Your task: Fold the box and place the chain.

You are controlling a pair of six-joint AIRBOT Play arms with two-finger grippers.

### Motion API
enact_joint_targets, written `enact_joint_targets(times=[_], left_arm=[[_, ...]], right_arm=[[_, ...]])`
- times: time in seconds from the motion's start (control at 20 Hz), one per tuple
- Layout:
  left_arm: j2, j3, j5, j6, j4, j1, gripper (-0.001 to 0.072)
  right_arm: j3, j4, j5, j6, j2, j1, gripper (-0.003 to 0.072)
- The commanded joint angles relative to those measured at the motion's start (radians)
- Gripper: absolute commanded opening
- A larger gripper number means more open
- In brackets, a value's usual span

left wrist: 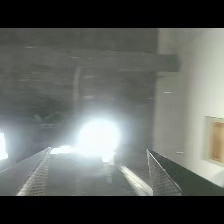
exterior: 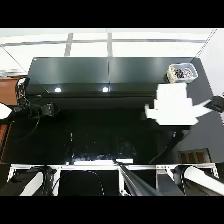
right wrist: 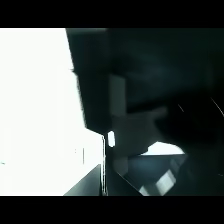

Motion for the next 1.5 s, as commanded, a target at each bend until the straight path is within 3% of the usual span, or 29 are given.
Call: enact_joint_targets(times=[0.0,0.2,0.3,0.4,0.65,0.9,1.1,1.3,1.45], left_arm=[[-0.044,-0.002,0.017,0.09,-0.18,-0.06,0.0714],[-0.208,0.027,0.031,0.261,-0.445,-0.173,0.0714],[-0.329,0.084,-0.055,0.393,-0.615,-0.19,0.0714],[-0.451,0.16,-0.143,0.457,-0.7,-0.19,0.0713],[-0.683,0.327,-0.302,0.501,-0.699,-0.214,0.0714],[-0.856,0.488,-0.558,0.592,-0.663,-0.293,0.0688],[-0.912,0.603,-0.637,0.626,-0.456,-0.334,0.0414],[-0.957,0.675,-0.72,0.643,-0.44,-0.339,0.0351],[-0.958,0.686,-0.674,0.608,-0.348,-0.357,0.0351]], right_arm=[[-0.276,0.275,-0.211,0.0,0.196,0.214,0.0013],[-0.541,0.508,-0.568,0.0,0.257,0.596,0.0013],[-0.587,0.546,-0.697,0.008,0.257,0.761,0.0013],[-0.591,0.546,-0.745,0.011,0.255,0.874,0.0013],[-0.591,0.545,-0.751,0.011,0.255,0.965,0.0013],[-0.591,0.545,-0.742,0.011,0.255,0.965,0.0013],[-0.591,0.545,-0.741,0.011,0.255,0.965,0.0014],[-0.591,0.543,-0.737,0.011,0.255,0.965,0.0013],[-0.591,0.543,-0.737,0.011,0.255,0.965,0.0014]])
